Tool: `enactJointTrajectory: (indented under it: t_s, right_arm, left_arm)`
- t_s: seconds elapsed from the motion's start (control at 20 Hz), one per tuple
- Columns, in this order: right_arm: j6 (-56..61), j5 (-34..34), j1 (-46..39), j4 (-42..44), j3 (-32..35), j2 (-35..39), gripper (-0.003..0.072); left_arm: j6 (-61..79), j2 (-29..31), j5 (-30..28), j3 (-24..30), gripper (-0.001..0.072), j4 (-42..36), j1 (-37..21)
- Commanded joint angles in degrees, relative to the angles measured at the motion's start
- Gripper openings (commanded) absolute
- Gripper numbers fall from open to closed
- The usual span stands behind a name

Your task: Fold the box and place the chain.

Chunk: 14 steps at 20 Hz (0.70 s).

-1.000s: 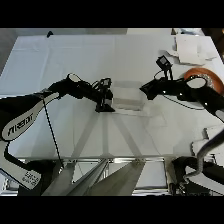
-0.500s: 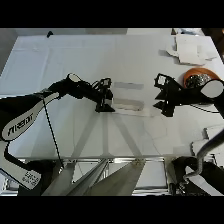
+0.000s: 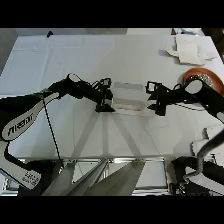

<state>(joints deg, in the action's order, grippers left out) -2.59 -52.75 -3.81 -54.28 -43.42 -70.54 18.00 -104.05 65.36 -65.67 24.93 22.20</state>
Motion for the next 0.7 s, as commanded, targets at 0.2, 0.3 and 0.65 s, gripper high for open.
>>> enactJointTrajectory:
  t_s: [0.2,0.3,0.65]
  right_arm:
    - [-5.7,3.9,3.1,3.7,0.0,-5.0,0.0415]
    - [-5.6,3.5,3.1,2.3,0.0,-5.0,0.0399]
    - [-5.6,-0.5,3.1,2.6,0.0,-5.0,0.0290]
  left_arm:
    - [0.0,0.0,0.0,0.0,0.0141,0.0,0.0]
    - [0.0,0.0,0.0,0.0,0.0141,0.0,0.0]
    - [0.0,0.0,0.0,0.0,0.0141,0.0,0.0]
